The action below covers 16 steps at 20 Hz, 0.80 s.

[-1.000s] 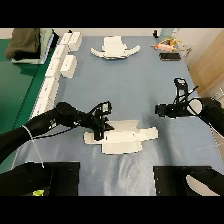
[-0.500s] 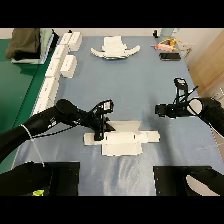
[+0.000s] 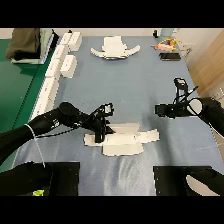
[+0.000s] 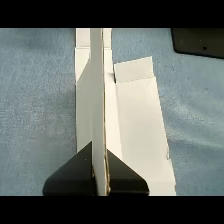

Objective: Fold the box.

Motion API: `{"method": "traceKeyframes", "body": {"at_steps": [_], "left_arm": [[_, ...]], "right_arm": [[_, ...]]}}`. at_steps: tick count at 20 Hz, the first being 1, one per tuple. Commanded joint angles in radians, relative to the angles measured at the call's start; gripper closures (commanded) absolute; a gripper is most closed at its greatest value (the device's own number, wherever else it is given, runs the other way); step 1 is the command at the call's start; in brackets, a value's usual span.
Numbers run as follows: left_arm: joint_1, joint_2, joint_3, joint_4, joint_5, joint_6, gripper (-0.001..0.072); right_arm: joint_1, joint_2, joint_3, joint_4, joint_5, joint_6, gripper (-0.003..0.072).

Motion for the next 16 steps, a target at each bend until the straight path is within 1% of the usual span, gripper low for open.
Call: {"method": "traceKeyframes", "body": {"at_steps": [1, 6, 9, 13, 16], "left_arm": [[0.000, -0.006, -0.001, -0.001, 0.022, 0.014, 0.0695], [0.000, -0.006, -0.001, -0.006, 0.013, 0.040, 0.0695], [0.000, -0.006, 0.010, -0.016, -0.045, 0.048, 0.0695], [0.020, -0.006, 0.013, -0.016, -0.020, 0.047, 0.0695], [0.043, -0.006, 0.014, -0.016, -0.024, 0.039, 0.0695]], "right_arm": [[0.000, 0.001, 0.001, 0.006, 0.001, 0.000, 0.0384], [0.000, 0.001, 0.001, 0.008, 0.002, 0.000, 0.0384], [0.000, 0.001, 0.001, 0.015, 0.002, 0.000, 0.0384], [0.000, 0.001, 0.001, 0.018, 0.002, 0.000, 0.0384], [0.000, 0.001, 0.001, 0.020, 0.001, 0.000, 0.0383]]}}
